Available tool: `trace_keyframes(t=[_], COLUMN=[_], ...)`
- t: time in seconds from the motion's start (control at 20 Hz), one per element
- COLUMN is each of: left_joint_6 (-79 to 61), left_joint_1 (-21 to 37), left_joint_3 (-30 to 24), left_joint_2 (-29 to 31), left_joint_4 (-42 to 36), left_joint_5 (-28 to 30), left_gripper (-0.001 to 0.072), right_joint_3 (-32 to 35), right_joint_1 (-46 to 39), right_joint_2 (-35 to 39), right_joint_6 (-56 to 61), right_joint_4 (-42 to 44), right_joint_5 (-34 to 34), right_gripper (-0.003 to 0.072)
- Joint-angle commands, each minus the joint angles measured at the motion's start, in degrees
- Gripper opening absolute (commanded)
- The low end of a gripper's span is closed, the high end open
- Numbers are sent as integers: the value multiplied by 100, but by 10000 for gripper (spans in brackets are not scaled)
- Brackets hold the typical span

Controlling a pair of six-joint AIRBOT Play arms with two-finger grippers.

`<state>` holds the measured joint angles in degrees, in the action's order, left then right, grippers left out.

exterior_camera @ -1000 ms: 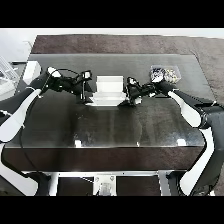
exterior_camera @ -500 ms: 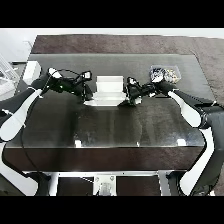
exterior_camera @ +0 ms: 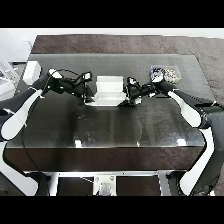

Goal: Fold the box and place the chain.

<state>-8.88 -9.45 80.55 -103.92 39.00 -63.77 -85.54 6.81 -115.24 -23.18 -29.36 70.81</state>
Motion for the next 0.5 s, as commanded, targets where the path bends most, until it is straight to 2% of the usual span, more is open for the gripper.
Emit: trace_keyframes(t=[0.0, 0.45], left_joint_6=[-22, -275], left_joint_1=[2, 2], left_joint_3=[-2, 0], left_joint_2=[-146, -155], left_joint_4=[-74, -85], left_joint_5=[-42, 380], left_gripper=[348, 347], right_joint_3=[-2, -2], right_joint_1=[0, 0], right_joint_2=[-2, -2], right_joint_6=[2, 2], right_joint_4=[2, 2], right_joint_5=[0, 0], right_gripper=[584, 585])
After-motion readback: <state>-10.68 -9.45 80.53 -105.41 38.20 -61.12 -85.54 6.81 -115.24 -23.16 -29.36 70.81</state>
